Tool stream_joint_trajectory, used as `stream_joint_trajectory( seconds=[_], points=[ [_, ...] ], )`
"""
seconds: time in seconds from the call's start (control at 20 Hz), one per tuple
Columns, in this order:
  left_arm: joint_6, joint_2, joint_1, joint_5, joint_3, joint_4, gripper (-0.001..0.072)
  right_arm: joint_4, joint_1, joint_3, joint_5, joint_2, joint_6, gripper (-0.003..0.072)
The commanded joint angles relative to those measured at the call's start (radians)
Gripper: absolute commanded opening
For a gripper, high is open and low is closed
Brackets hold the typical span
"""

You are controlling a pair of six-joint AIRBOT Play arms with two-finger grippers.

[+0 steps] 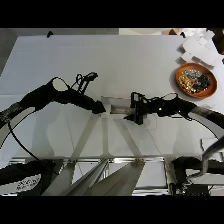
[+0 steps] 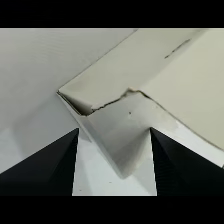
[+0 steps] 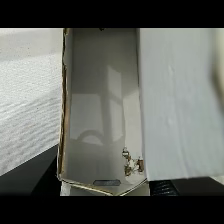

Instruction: Fold the box and place the chain.

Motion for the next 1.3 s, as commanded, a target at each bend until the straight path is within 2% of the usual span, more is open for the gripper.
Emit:
stream_joint_trajectory(
  seconds=[0.0,0.35,0.75,0.85,0.9,1.25],
  points=[
    [-0.039,0.000,-0.001,0.028,0.000,0.015,0.0498,0.000,0.000,0.001,-0.001,0.000,0.000,0.0434],
    [-0.090,0.000,-0.001,0.101,0.000,-0.023,0.0497,0.000,0.000,0.001,-0.001,0.000,0.000,0.0434],
    [-0.083,-0.001,-0.002,0.101,-0.002,0.014,0.0502,0.000,0.000,0.001,-0.001,0.000,0.000,0.0434],
    [-0.058,-0.001,-0.002,0.102,-0.002,0.013,0.0619,0.000,0.000,0.001,-0.001,0.000,0.000,0.0434],
    [-0.041,-0.001,-0.002,0.102,-0.002,0.013,0.0652,0.000,0.000,0.001,-0.001,0.000,0.000,0.0434],
    [0.039,-0.003,-0.002,0.165,-0.006,0.014,0.0638,0.000,0.000,0.001,-0.001,0.000,0.000,0.0434]
  ],
)
